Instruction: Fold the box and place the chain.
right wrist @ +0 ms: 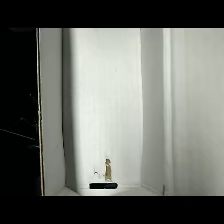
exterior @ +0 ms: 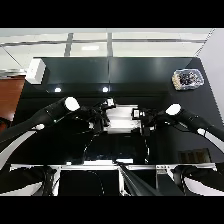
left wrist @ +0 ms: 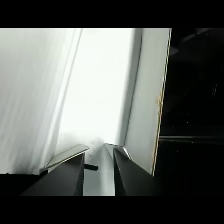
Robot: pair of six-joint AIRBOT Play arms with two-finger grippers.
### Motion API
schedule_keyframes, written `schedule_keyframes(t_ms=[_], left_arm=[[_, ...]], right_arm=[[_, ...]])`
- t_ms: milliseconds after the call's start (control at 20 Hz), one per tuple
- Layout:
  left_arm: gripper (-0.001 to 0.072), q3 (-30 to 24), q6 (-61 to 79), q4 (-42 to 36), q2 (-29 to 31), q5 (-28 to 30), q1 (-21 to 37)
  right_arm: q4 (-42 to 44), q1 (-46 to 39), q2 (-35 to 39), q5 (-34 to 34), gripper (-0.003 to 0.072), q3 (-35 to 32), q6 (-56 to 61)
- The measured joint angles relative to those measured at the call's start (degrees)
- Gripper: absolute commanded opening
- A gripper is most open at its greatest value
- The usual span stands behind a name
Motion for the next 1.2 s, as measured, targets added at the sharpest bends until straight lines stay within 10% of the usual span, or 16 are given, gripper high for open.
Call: schedule_keyframes(t_ms=[250, 350, 400, 500, 600, 1200], left_arm=[[0.0038, 0.0, 0.6, -1.5, -0.9, 0.1, 0.0], [0.0475, 0.0, 0.7, -1.8, -1.1, 0.2, -0.1], [0.0462, 0.0, 0.7, -1.9, -1.1, 0.2, -0.1], [0.0121, 0.0, 0.7, -1.8, -1.2, 0.5, -0.2], [0.0024, 0.0, 0.7, -1.9, -1.2, -0.3, -0.3], [0.0027, 0.7, -46.9, 24.9, 14.4, -13.0, 15.8]], right_arm=[[0.0, 0.0, 0.0, 0.0, 0.0126, 0.0, 0.0], [0.0, 0.0, 0.0, 0.0, 0.0126, 0.0, 0.0], [0.0, 0.0, 0.0, 0.0, 0.0126, 0.0, 0.0], [0.0, 0.0, 0.0, -0.1, 0.0126, 0.0, 0.0], [0.0, 0.0, 0.0, -0.1, 0.0126, 0.0, 0.0], [0.0, 0.0, 0.0, -0.1, 0.0126, 0.0, 0.0]])
